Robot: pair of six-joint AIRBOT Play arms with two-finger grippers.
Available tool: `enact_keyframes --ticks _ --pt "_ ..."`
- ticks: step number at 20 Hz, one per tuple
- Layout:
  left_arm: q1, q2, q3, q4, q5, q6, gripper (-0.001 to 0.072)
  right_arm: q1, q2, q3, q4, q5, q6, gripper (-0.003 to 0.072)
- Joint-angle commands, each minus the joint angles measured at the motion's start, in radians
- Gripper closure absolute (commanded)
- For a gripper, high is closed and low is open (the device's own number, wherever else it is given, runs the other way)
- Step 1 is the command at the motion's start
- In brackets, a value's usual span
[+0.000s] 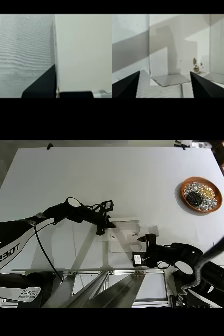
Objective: Fold the box and place the chain.
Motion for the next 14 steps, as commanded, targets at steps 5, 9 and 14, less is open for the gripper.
enact_keyframes --ticks 5,9,14 --pt "0.000 -0.001 0.000 0.000 0.000 0.000 0.0697 0.001 -0.118 -0.008 0.006 -0.163 0.016 0.0015" --pt "0.000 -0.001 0.000 0.000 0.000 0.000 0.0697 -0.006 -0.122 -0.001 0.034 -0.232 0.016 0.0019" --pt "0.000 -0.001 0.000 0.000 0.000 0.000 0.0697 -0.065 -0.122 0.007 0.051 -0.240 0.015 0.0036"
